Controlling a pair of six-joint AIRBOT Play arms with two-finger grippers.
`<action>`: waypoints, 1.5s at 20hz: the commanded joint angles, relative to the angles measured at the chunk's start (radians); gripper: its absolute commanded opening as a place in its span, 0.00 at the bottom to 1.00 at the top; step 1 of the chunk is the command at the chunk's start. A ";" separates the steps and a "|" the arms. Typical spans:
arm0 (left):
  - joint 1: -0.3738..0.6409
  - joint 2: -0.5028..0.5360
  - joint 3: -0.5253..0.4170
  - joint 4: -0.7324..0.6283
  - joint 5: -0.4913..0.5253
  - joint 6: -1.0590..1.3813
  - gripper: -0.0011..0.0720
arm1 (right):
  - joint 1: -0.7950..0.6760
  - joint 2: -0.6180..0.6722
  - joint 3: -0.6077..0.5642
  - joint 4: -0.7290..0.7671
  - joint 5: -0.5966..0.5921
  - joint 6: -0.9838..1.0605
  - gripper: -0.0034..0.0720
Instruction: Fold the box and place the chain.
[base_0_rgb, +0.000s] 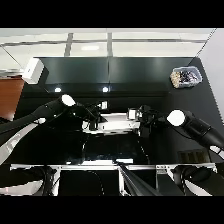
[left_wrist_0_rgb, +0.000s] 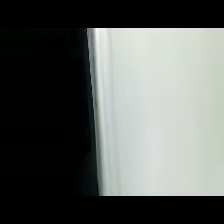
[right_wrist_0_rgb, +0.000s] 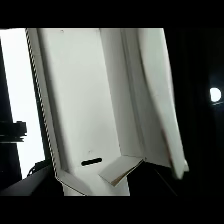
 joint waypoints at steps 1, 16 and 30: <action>-0.001 0.000 0.001 0.000 -0.001 0.000 0.05 | -0.014 -0.001 0.002 0.058 -0.002 -0.032 0.97; -0.001 0.000 0.001 0.000 -0.001 0.000 0.05 | -0.094 -0.166 0.000 0.328 0.073 -0.359 0.97; -0.001 0.000 0.001 0.000 -0.001 0.000 0.05 | -0.099 -0.255 0.002 0.327 0.092 -0.432 0.83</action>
